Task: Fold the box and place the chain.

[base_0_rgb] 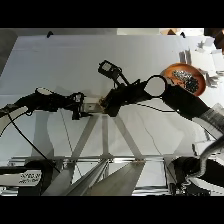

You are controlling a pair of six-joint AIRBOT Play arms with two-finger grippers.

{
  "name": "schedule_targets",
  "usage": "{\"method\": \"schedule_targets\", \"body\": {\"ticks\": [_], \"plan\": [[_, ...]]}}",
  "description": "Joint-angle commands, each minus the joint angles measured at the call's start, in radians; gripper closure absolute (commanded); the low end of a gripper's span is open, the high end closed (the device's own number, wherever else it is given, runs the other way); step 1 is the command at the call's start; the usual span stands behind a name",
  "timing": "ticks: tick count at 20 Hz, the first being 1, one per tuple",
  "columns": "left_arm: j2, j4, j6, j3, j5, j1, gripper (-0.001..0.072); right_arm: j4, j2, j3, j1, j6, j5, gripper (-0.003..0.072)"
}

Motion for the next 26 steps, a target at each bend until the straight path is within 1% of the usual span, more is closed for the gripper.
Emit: {"method": "schedule_targets", "body": {"ticks": [1,3,5,6,8,9,11,15,21,23,26], "plan": [[0.001,0.0,0.0,0.0,0.0,0.0,0.0369,0.01,0.045,-0.004,-0.052,0.047,-0.117,0.068],[0.001,0.0,0.0,0.0,0.0,0.0,0.0369,-0.051,0.087,-0.004,-0.111,0.122,-0.119,0.068],[0.001,0.0,0.0,0.0,0.0,0.0,0.0369,-0.212,0.122,-0.004,-0.161,0.225,-0.072,0.068],[0.001,0.0,0.0,0.0,0.0,0.0,0.0369,-0.304,0.132,-0.004,-0.174,0.257,-0.014,0.068],[0.001,0.0,0.0,0.0,0.0,0.0,0.0369,-0.4,0.136,-0.004,-0.175,0.254,0.132,0.0679],[0.001,0.0,0.0,0.0,0.0,0.0,0.0369,-0.393,0.135,-0.005,-0.174,0.227,0.19,0.0679],[0.001,0.0,0.0,0.0,0.0,0.0,0.0369,-0.324,0.135,-0.005,-0.174,0.171,0.24,0.0679],[0.001,0.0,0.0,0.0,0.0,0.0,0.0369,-0.158,0.135,-0.005,-0.17,0.124,0.248,0.0679],[0.001,0.0,0.0,0.0,0.0,0.0,0.0369,-0.033,0.096,-0.005,-0.105,0.071,0.211,0.0681],[0.001,0.0,0.0,0.0,0.0,0.0,0.0369,0.038,0.066,-0.005,-0.103,0.037,0.204,0.068],[0.001,0.0,0.0,0.0,0.0,0.0,0.0369,0.189,0.031,-0.005,-0.103,-0.055,0.108,0.068]]}}
